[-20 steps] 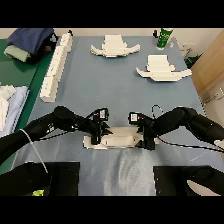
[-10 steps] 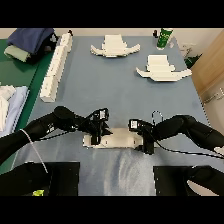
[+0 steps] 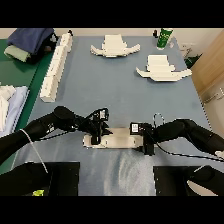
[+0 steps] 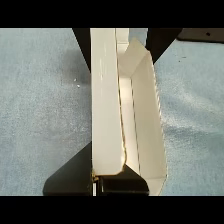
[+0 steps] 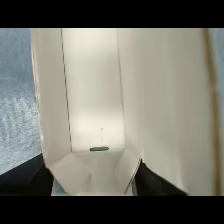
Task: Fold the box.
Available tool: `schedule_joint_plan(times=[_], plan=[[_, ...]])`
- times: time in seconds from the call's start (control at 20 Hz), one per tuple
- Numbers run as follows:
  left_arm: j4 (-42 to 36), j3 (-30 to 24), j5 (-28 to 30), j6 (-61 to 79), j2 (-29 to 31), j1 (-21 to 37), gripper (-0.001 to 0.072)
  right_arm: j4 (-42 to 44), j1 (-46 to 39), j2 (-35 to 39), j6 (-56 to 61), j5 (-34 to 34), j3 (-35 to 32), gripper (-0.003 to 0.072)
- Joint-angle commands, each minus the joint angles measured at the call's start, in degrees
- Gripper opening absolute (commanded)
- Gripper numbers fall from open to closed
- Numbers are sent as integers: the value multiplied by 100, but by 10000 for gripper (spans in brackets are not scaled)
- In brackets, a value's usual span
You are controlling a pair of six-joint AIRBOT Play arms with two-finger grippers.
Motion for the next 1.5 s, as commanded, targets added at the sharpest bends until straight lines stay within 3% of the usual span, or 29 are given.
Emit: schedule_joint_plan(times=[0.0,0.5,0.6,0.85,0.95,1.15,1.25,1.45], plan=[[2,-2,-2,2,-2,-2,14,199,7,7,-177,232,-114,708],[2,-2,-2,2,-2,-2,14,214,131,-208,-216,350,-114,700],[2,-2,-2,2,-2,-2,14,205,127,-201,-216,330,-116,636],[2,-2,-2,2,-2,-2,14,195,122,-201,-214,328,-116,602],[2,-2,-2,2,-2,-2,14,197,122,-197,-210,291,-116,502],[2,-2,-2,2,-2,-2,14,192,120,-197,-210,297,-116,528],[2,-2,-2,2,-2,-2,15,192,70,-195,-195,310,-114,674],[2,-2,-2,2,-2,-2,14,214,-55,-20,-68,262,-114,694]])
